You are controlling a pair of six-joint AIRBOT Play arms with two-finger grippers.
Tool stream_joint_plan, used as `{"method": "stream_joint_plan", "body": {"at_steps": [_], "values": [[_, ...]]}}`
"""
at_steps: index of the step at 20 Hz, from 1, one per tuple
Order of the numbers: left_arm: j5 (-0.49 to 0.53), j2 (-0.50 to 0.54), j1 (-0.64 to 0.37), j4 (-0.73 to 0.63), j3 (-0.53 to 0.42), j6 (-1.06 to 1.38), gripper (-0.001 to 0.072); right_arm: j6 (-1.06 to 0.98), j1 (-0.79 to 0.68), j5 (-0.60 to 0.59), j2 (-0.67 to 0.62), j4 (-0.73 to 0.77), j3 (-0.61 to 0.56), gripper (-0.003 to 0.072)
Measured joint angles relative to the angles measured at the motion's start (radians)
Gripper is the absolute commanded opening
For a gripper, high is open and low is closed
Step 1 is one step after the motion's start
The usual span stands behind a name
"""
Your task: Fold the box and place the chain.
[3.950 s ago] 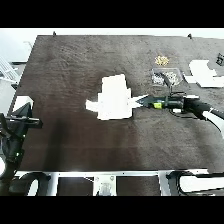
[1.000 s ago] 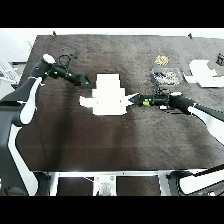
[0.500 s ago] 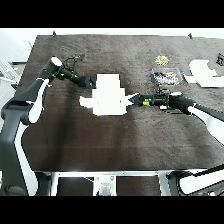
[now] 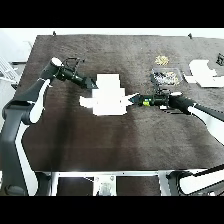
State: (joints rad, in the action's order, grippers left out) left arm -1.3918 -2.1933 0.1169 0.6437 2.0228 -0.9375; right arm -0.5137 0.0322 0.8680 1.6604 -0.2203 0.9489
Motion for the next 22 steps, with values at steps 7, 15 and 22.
{"method": "stream_joint_plan", "body": {"at_steps": [7,15,22], "values": [[-0.002,-0.030,0.000,-0.018,-0.013,0.003,0.0489,0.000,0.000,0.001,0.000,-0.001,0.000,0.0004],[-0.005,-0.031,0.000,-0.051,0.022,0.044,0.0488,0.000,0.000,0.000,0.000,0.000,0.000,0.0004],[0.011,-0.019,0.000,0.006,0.050,0.064,0.0488,0.000,0.000,0.006,0.000,0.000,0.000,0.0004]]}}
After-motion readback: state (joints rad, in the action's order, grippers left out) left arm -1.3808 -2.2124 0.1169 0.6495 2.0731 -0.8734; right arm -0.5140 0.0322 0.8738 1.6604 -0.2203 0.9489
